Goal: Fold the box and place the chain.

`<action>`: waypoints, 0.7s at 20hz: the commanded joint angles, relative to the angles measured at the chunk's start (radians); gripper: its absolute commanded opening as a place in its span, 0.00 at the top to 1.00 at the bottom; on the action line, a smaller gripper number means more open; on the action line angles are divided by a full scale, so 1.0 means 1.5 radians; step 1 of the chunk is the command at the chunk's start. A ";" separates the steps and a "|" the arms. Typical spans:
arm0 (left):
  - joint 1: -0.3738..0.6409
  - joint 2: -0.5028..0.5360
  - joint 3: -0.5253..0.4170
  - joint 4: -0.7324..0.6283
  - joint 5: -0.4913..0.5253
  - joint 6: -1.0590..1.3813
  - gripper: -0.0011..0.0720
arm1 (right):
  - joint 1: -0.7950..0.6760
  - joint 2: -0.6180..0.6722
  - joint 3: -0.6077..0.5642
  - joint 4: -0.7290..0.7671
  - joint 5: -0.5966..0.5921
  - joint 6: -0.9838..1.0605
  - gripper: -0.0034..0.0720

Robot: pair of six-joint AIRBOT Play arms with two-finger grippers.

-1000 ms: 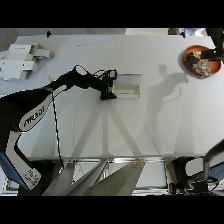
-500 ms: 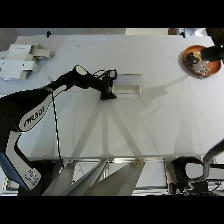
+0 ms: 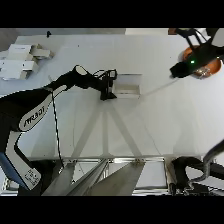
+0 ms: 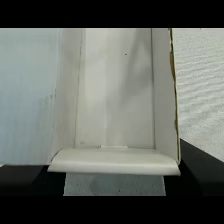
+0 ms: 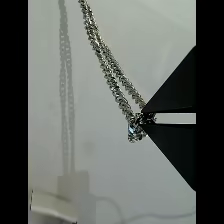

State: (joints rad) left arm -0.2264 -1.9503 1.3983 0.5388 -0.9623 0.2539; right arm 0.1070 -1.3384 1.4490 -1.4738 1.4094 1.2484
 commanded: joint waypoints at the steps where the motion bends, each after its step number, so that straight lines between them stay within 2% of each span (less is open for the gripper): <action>1: 0.000 0.000 0.000 0.000 0.000 0.000 0.60 | 0.073 0.004 -0.009 0.063 -0.012 -0.001 0.93; 8: 0.000 0.000 0.000 0.000 0.000 0.000 0.60 | 0.134 -0.023 -0.009 0.163 -0.042 -0.004 0.93; 14: 0.000 0.000 0.000 0.000 0.000 0.000 0.60 | 0.160 -0.050 -0.009 0.253 -0.133 -0.039 0.93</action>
State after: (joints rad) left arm -0.2264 -1.9503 1.3983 0.5392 -0.9623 0.2543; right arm 0.3309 -1.3972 1.4357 -1.1698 1.2804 1.2079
